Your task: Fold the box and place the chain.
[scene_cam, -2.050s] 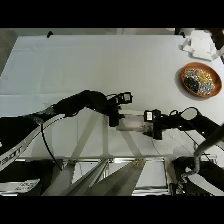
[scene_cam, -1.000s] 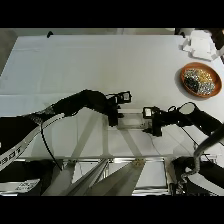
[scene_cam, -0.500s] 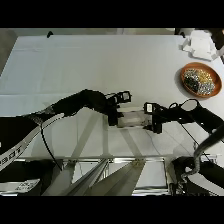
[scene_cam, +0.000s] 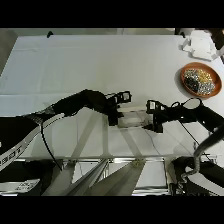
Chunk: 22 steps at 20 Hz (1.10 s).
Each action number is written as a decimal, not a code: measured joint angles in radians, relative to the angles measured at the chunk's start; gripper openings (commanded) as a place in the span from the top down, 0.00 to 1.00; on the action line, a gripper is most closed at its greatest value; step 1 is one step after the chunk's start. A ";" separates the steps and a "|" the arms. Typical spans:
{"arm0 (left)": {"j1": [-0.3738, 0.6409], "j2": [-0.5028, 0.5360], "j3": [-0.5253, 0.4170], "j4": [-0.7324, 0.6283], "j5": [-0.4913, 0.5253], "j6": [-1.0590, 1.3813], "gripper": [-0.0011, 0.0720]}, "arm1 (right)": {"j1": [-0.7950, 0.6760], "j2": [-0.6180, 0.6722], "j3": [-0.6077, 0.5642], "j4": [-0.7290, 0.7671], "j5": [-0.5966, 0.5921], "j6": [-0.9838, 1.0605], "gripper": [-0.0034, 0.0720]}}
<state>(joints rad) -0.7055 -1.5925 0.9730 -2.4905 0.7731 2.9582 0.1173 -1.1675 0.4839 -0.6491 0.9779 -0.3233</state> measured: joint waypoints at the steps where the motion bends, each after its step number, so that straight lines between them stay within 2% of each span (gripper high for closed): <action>1: 0.000 0.000 0.000 0.003 0.001 0.000 0.97 | 0.005 -0.007 0.000 0.000 -0.004 -0.012 0.10; 4: 0.000 0.000 0.000 0.003 0.002 0.000 0.97 | 0.027 -0.028 0.000 -0.010 -0.035 -0.037 0.10; 6: 0.000 0.000 0.000 0.003 0.002 0.000 0.97 | 0.034 -0.036 0.000 -0.016 -0.053 -0.048 0.19; 10: 0.000 0.000 0.000 0.002 0.003 0.000 0.97 | 0.041 -0.042 0.000 -0.024 -0.071 -0.068 0.19; 11: 0.000 0.000 0.000 0.001 0.003 0.000 0.97 | 0.042 -0.043 0.000 -0.025 -0.073 -0.071 0.23; 15: 0.000 0.000 0.000 0.001 0.003 0.000 0.97 | 0.043 -0.044 0.000 -0.029 -0.077 -0.075 0.26; 16: 0.000 0.000 0.000 0.001 0.002 0.000 0.97 | 0.043 -0.044 0.000 -0.030 -0.078 -0.076 0.28; 18: 0.000 0.000 0.000 0.001 0.002 0.000 0.97 | 0.043 -0.044 -0.001 -0.034 -0.079 -0.077 0.38; 22: 0.000 0.001 0.000 0.000 0.002 0.000 0.97 | 0.043 -0.044 0.000 -0.063 -0.082 -0.079 0.38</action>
